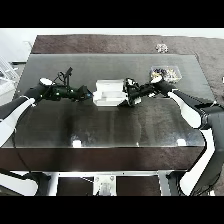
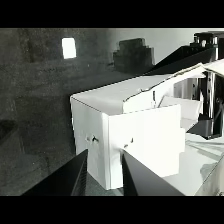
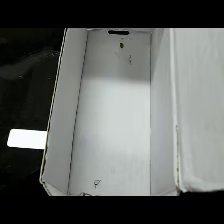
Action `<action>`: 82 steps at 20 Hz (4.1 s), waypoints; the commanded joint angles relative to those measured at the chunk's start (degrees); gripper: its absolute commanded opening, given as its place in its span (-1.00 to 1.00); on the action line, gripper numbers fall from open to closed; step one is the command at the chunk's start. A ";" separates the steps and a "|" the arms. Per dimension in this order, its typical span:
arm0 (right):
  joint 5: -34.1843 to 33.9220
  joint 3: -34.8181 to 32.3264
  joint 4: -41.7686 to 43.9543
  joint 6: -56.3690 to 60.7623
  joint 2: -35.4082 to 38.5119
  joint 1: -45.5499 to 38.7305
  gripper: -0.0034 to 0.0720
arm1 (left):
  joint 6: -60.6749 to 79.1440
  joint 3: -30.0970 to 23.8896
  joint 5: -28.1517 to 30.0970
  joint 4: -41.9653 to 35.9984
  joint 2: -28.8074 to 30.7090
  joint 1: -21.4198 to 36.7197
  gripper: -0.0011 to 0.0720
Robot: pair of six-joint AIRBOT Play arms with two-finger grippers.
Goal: Fold the box and place the chain.
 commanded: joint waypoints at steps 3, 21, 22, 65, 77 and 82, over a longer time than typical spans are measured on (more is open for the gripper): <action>0.02 0.00 0.02 0.02 0.00 0.02 0.67 | -0.70 0.13 0.11 -0.13 -0.04 -0.20 -0.27; 0.02 0.00 0.02 0.02 0.00 0.02 0.67 | -1.11 0.31 0.50 -3.06 -0.02 -1.88 -0.26; 0.02 0.00 0.02 0.02 0.00 0.02 0.67 | -2.71 0.31 0.28 -3.04 -0.02 -1.88 -0.26; 0.02 0.00 0.02 0.02 0.00 0.02 0.67 | -30.25 9.73 1.46 23.28 -0.09 -9.68 0.30; 0.02 0.00 0.02 0.02 0.00 0.02 0.67 | -36.09 11.52 1.42 29.09 -0.28 -11.96 0.29; 0.02 0.00 0.02 0.02 0.00 0.02 0.67 | -36.92 12.98 0.31 29.83 -1.40 -12.35 0.30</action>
